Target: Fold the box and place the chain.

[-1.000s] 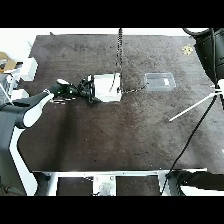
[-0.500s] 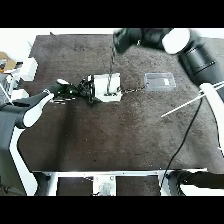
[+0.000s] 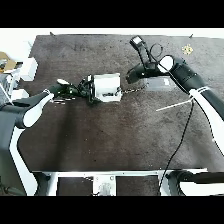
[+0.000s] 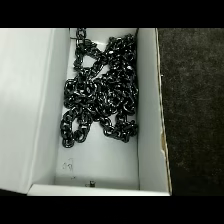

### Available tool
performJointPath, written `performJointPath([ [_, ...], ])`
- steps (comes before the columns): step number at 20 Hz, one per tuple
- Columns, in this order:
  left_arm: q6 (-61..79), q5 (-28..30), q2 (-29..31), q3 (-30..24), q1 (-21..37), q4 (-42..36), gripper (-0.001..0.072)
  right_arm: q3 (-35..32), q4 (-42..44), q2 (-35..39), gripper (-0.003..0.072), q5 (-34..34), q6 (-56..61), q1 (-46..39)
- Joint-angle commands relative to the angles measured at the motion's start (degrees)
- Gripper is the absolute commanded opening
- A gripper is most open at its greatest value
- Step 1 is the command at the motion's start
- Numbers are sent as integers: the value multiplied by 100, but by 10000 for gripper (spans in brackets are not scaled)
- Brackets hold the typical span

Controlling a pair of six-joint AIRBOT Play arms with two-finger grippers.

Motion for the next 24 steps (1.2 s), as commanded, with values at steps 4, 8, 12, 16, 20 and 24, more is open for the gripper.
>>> performJointPath([
  [4,2,2,2,2,0,0,348,275,1469,-1333,289,870,-1390,-678],
  [8,2,4,2,2,0,0,348,730,1843,-2006,356,1373,-1585,-684],
  [12,2,4,2,2,0,0,348,732,1875,-2162,318,1379,-1523,-662],
  [16,2,7,2,2,0,0,348,732,1871,-2168,318,1375,-1526,-522],
  [20,2,4,2,2,0,0,348,732,1517,-2166,121,962,-1163,-472],
  [24,2,2,2,2,0,0,348,734,1019,-1814,6,1191,-872,-487],
])
